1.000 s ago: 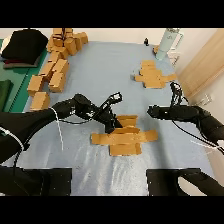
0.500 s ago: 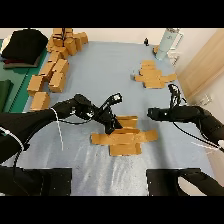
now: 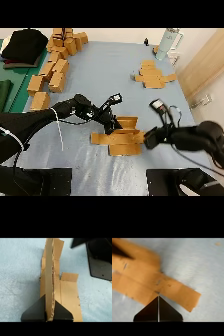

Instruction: Fold the box.

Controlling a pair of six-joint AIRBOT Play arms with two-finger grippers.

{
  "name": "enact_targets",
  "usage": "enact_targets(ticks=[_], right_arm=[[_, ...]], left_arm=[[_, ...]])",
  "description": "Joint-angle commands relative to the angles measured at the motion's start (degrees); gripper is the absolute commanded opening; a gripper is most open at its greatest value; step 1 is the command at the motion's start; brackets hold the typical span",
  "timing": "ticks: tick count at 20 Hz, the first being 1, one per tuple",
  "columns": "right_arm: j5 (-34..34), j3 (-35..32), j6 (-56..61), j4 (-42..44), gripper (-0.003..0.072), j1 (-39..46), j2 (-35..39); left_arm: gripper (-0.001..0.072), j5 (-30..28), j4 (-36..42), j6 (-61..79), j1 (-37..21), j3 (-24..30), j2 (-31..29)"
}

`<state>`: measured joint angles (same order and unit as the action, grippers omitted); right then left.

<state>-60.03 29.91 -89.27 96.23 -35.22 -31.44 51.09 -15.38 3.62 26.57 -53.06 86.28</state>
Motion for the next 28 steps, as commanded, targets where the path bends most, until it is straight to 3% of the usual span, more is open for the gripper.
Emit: enact_targets(ticks=[1, 2, 5, 9, 13, 21, 25, 28], right_arm=[[0.52, -4.63, 0.00, -7.85, 0.0361, -17.81, 4.79], [2.73, -6.27, -3.08, -8.24, 0.0520, -21.33, 3.67], [9.09, -10.21, -13.53, -14.29, 0.0573, -27.52, -2.75], [14.05, -10.21, -14.27, -23.34, 0.0573, -27.71, -11.28], [16.33, -10.21, -14.29, -24.00, 0.0572, -27.74, -14.62], [17.92, -8.07, -13.68, -26.53, 0.0569, -27.71, -12.46], [18.01, -7.72, -5.46, -33.42, 0.0570, -27.21, -9.11], [18.01, -7.74, -1.99, -32.92, 0.0571, -26.56, -9.68]], left_arm=[[0.0013, 0.07, -0.02, 0.00, 0.22, 0.02, 0.04], [0.0013, 0.02, 0.00, 0.00, 0.24, 0.02, 0.04], [0.0013, 0.00, -0.02, 0.00, 0.24, 0.02, 0.04], [0.0013, 0.00, -0.02, 0.00, 0.24, 0.02, 0.04], [0.0013, 0.00, -0.02, 0.00, 0.24, 0.02, 0.04], [0.0013, 0.02, -0.02, 0.00, 0.22, 0.02, 0.04], [0.0013, 0.00, -0.02, 0.00, 0.24, 0.02, 0.04], [0.0013, 0.00, -0.02, 0.00, 0.24, 0.02, 0.04]])
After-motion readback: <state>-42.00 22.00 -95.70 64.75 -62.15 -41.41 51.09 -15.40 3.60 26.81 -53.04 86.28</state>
